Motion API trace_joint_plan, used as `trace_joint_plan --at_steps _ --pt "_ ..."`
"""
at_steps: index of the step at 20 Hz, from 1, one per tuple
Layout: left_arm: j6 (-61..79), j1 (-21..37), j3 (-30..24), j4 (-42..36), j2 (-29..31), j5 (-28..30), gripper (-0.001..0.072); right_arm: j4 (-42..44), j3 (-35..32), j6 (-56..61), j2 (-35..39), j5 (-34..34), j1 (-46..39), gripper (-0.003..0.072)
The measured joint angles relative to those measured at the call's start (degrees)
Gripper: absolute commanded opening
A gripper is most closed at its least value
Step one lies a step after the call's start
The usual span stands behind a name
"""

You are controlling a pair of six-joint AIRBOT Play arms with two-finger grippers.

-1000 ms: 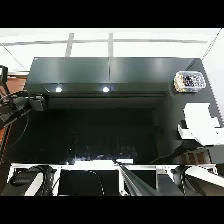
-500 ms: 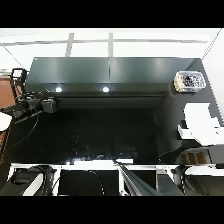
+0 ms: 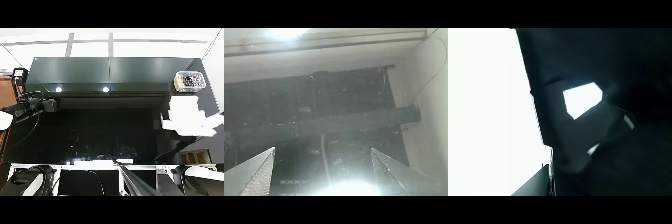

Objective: Fold the box and place the chain.

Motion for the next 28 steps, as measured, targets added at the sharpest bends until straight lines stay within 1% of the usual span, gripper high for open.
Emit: trace_joint_plan --at_steps 3,6,9,11,13,15,17,18,20,23,26,28 --pt "0.00 0.00 0.00 -0.35 -0.07 0.20 0.0701 12.41 -7.72 -3.21 7.54 -3.50 4.70 0.0014" --pt "-0.02 -0.04 0.00 -0.70 -0.11 0.20 0.0701 24.02 -19.69 -8.13 16.72 -10.51 11.96 0.0014" --pt "-0.02 -0.07 0.00 -1.22 -0.13 0.48 0.0701 32.61 -33.20 -10.84 25.31 -22.36 22.05 0.0015" --pt "-0.02 -0.11 -0.04 -2.64 -0.35 1.03 0.0701 37.79 -41.38 -11.65 29.31 -31.06 30.51 0.0015" --pt "0.22 -0.11 -0.04 -5.16 -1.42 1.31 0.0701 42.88 -47.74 -12.15 31.56 -40.74 40.48 0.0015" --pt "1.57 -0.11 -0.04 -9.79 -4.04 1.68 0.0701 47.08 -51.76 -12.41 32.76 -50.25 51.15 0.0015" --pt "5.57 0.02 0.87 -16.61 -8.44 1.29 0.0701 49.37 -53.90 -12.55 33.38 -58.58 61.05 0.0015" --pt "8.02 0.20 2.05 -19.98 -11.19 -0.04 0.0701 50.34 -54.51 -12.59 33.53 -62.14 65.02 0.0015" --pt "12.63 0.61 5.75 -25.44 -18.10 -5.77 0.0701 51.36 -55.36 -12.24 33.81 -68.11 71.10 0.0015" --pt "17.92 0.63 12.57 -30.69 -29.59 -16.35 0.0701 51.95 -55.91 -11.65 33.94 -71.82 75.12 0.0015" --pt "22.29 -0.72 18.88 -33.81 -39.95 -24.94 0.0701 52.24 -56.15 -11.41 33.99 -73.22 76.70 0.0015" --pt "26.53 -2.36 22.51 -35.87 -45.33 -29.42 0.0701 52.30 -56.17 -11.39 34.01 -73.40 77.11 0.0015"
